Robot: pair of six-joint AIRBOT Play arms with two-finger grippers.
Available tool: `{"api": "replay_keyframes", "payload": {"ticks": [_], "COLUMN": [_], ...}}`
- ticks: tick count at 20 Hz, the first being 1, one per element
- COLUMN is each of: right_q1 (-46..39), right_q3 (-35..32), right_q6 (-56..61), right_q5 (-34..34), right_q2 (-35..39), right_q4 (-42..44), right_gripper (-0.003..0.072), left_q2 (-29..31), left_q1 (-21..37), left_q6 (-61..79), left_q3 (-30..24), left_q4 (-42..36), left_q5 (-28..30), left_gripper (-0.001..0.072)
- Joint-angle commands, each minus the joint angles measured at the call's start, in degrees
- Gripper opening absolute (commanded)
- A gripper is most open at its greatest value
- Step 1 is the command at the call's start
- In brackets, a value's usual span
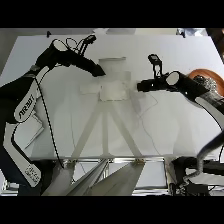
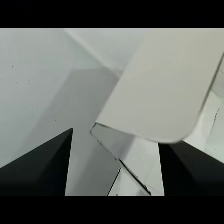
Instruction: Fold the box and place the chain.
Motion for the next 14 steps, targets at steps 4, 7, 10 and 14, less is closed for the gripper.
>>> {"api": "replay_keyframes", "payload": {"ticks": [4,7,10,14], "right_q1": [0.0,0.0,0.0,0.0], "right_q3": [0.0,0.0,0.0,0.0], "right_q6": [0.0,0.0,0.0,0.0], "right_q5": [0.0,0.0,0.0,0.0], "right_q2": [0.0,0.0,0.0,0.0], "right_q4": [0.0,0.0,0.0,0.0], "right_gripper": [0.0010,0.0010,0.0010,0.0010], "left_q2": [-1.5,-1.5,-1.5,-1.5], "left_q1": [-0.6,-0.6,-0.6,-0.6], "left_q6": [9.1,11.1,11.1,11.1], "left_q3": [0.8,0.8,0.8,0.8], "left_q4": [-2.7,-3.9,-4.0,-4.0], "left_q5": [-6.5,-6.4,-6.4,-6.4], "left_gripper": [0.0389,0.0243,0.0016,0.0016]}}
